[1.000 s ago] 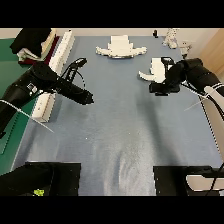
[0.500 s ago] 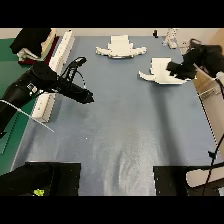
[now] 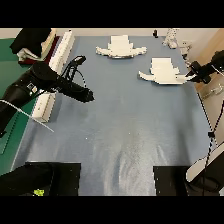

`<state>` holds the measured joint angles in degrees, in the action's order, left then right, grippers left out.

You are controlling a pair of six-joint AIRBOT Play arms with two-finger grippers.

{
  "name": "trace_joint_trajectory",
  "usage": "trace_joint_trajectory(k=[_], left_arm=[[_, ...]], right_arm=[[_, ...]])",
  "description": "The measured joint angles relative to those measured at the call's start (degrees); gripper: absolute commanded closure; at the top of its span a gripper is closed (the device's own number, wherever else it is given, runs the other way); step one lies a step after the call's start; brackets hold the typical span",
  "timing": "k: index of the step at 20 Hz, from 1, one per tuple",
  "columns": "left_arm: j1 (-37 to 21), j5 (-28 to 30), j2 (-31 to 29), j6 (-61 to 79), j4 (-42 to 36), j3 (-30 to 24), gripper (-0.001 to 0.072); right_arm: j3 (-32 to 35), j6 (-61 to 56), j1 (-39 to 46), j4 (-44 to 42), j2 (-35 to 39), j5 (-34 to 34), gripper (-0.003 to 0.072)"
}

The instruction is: Fold the box.

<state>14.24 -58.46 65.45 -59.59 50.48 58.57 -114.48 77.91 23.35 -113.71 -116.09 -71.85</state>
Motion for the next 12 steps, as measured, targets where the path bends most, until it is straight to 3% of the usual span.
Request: trace_joint_trajectory(k=[3,4,6,12], left_arm=[[0.0,0.5,0.0,0.0,0.0,0.0,0.0696],[0.0,0.7,0.0,0.0,0.0,0.0,0.0696],[0.0,0.8,0.0,0.0,0.0,0.0,0.0696],[0.0,1.0,0.0,0.0,0.0,0.0,0.0696]], right_arm=[[-1.7,1.4,0.7,-3.3,-3.0,-2.2,0.0393],[-1.9,2.1,0.9,-4.3,-3.5,-3.0,0.0452],[-2.3,3.9,1.0,-6.9,-4.2,-4.7,0.0685],[-2.1,8.3,0.3,-13.7,-2.8,-9.7,0.0689]])
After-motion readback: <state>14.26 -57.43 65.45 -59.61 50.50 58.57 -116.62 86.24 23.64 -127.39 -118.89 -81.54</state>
